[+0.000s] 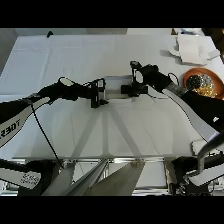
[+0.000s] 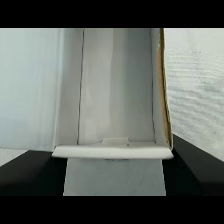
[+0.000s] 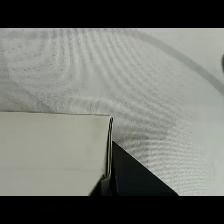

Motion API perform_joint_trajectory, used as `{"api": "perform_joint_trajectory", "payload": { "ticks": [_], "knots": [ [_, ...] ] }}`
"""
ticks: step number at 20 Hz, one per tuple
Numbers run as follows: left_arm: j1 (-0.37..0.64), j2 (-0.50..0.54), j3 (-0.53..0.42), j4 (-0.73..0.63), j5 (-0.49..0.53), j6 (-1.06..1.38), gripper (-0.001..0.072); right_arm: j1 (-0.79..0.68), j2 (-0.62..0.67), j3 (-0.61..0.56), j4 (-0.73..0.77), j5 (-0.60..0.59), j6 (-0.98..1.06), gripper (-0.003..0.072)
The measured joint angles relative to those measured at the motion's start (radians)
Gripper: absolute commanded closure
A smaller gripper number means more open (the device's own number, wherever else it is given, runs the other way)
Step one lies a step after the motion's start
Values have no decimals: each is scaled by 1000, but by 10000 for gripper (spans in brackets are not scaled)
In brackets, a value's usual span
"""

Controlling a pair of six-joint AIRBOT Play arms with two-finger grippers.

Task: Fold the box and place the chain.

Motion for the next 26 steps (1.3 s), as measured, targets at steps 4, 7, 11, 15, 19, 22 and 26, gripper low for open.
{"api": "perform_joint_trajectory", "payload": {
  "ticks": [4, 7, 11, 15, 19, 22, 26],
  "knots": [
    [0, 0, 0, 0, 0, -2, 451, 0, 2, 1, 1, 2, 13, 346],
    [0, 0, 0, 0, 0, 0, 451, 0, 31, 2, -3, 17, 14, 346],
    [0, 0, 0, 0, 0, 0, 451, 0, 121, 2, -36, 60, 14, 346],
    [0, 0, 0, 0, 0, 0, 451, -26, 274, 2, -95, 125, -6, 346],
    [0, 0, 0, 0, 0, 0, 451, -164, 468, 2, -130, 187, -90, 346],
    [0, 0, 0, 0, 0, 0, 451, -338, 570, 2, -193, 279, -220, 346],
    [0, 0, 0, 0, 0, 0, 451, -620, 607, 2, -169, 320, -322, 341]
  ]
}}
